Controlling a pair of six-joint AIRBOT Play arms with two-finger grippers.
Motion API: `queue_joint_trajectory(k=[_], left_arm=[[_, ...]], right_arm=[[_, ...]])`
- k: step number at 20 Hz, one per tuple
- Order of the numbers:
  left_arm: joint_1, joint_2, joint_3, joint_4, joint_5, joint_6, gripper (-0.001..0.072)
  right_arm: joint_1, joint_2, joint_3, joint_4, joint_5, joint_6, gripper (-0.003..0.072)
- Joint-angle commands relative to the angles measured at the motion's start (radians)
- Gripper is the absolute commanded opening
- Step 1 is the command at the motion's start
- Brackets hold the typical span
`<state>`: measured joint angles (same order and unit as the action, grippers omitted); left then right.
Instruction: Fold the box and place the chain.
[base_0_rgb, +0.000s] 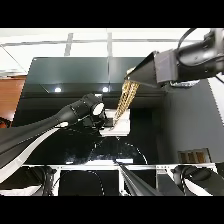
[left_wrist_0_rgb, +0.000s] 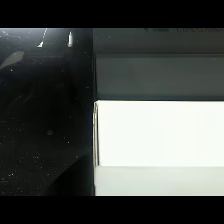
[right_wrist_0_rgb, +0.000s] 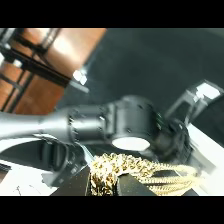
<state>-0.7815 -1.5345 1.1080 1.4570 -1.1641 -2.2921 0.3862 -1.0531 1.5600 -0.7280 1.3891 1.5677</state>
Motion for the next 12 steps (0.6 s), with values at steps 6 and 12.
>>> queue_joint_trajectory(k=[6,12], left_arm=[[0.001,0.0,0.0,0.0,0.0,0.001,0.0029],[0.001,0.0,0.0,0.0,0.0,0.014,0.003]], right_arm=[[0.009,0.0,-0.318,-0.031,-0.047,-0.002,0.0005],[0.04,0.0,-0.431,-0.033,-0.101,-0.005,0.0005]])
